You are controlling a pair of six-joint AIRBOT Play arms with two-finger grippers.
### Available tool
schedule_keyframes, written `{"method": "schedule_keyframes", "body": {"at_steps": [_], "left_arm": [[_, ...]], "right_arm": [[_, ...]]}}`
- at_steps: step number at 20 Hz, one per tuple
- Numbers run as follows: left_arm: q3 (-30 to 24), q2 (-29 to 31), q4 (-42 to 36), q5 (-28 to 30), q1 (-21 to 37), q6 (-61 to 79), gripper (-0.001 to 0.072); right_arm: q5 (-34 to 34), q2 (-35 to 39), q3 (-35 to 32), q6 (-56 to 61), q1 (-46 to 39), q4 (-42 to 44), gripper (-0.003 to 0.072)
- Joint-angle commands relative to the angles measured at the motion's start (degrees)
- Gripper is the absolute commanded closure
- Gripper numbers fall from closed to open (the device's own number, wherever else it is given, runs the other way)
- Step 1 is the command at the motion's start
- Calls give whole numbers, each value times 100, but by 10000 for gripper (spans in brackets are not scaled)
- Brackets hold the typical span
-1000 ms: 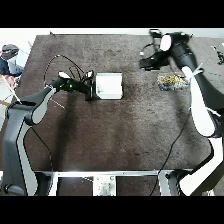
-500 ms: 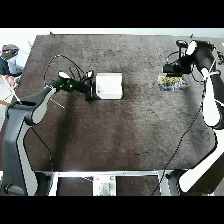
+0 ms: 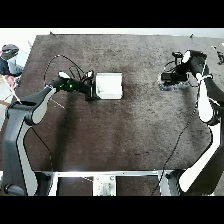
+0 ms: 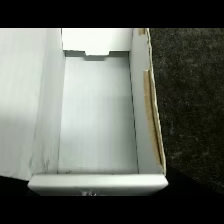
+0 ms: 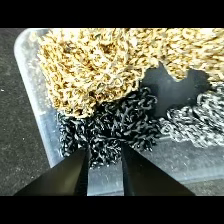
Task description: Fold the box and place the chain.
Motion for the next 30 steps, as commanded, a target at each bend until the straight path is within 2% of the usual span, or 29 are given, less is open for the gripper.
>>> {"method": "schedule_keyframes", "body": {"at_steps": [1, 3, 4, 5, 12, 19, 22, 25, 30], "left_arm": [[0, 2, 2, 2, -2, 2, 300], [0, 2, 2, 2, -2, 2, 300], [0, 2, 2, 2, -2, 2, 301], [0, 2, 2, 2, -2, 2, 300], [0, 2, 2, 2, -2, 2, 301], [0, 2, 2, 0, -2, 2, 301], [0, 2, 2, 0, -2, 2, 300], [0, 2, 2, 0, -2, 2, 301], [0, 2, 2, 2, -2, 2, 301]], "right_arm": [[-72, -101, -4, -70, -2, 138, 465], [-109, -103, -7, -70, -2, 136, 471], [-109, -103, -9, -70, -2, 136, 602], [-111, -103, -9, -70, -2, 133, 671], [61, 221, -2, -70, 13, 136, 673], [409, 1436, 0, -291, 13, 133, 674], [348, 2017, 0, -391, 28, 140, 674], [-131, 2704, 4, -529, 162, 136, 674], [-2017, 3866, 2, -951, 800, 136, 675]]}}
